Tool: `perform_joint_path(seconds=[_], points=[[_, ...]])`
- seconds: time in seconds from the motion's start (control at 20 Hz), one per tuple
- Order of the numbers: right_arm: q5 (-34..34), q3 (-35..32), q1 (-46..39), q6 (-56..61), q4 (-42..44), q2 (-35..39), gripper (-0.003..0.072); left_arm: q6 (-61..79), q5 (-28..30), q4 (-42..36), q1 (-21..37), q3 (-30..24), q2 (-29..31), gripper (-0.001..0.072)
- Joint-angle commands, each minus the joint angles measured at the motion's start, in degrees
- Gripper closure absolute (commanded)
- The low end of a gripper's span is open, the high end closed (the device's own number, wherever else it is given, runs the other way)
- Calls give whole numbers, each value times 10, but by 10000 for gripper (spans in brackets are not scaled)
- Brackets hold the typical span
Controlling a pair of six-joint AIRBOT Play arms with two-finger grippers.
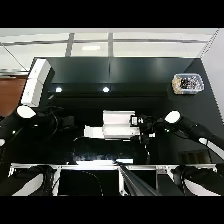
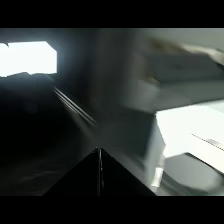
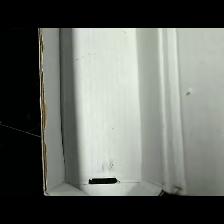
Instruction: Fold the box and place the chain.
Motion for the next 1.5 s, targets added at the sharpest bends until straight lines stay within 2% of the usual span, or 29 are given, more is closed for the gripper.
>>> perform_joint_path(seconds=[0.0, 0.1, 0.25, 0.35, 0.55, 0.6, 0.65, 0.7, 0.75, 1.0, 1.15, 1.3, 1.45], points=[[0, 0, 0, 0, 0, 0, 440, 28, -19, -94, -24, -6, -94, 679], [0, 0, 0, 0, 0, 0, 440, 36, 9, -117, -75, -6, -130, 679], [0, 0, 0, 0, 0, 0, 440, 119, 30, -212, -127, -6, -153, 680], [0, 0, 0, 0, 0, 0, 440, 145, 34, -239, -134, -6, -140, 680], [0, 0, 0, 0, 0, 0, 440, 146, 35, -223, -131, -6, -92, 678], [0, 0, 0, 0, 0, 0, 440, 145, 35, -223, -131, -6, -81, 628], [0, 0, 0, 0, 0, 0, 440, 145, 35, -223, -131, -6, -71, 450], [0, 0, 0, 0, 0, 0, 440, 145, 34, -223, -131, -6, -64, 229], [0, 0, 0, 0, 0, 0, 440, 145, 34, -224, -131, -5, -61, 125], [0, 0, 0, 0, 0, 0, 440, 139, 46, -207, -167, 34, -62, 125], [0, 0, 0, 0, 0, 0, 440, 26, 83, -110, -222, 79, -62, 129], [0, 0, 0, 0, 0, 0, 440, -65, 92, -55, -264, 106, -63, 133], [0, 0, 0, 0, 0, 0, 440, -118, 92, -23, -291, 119, -63, 220]])
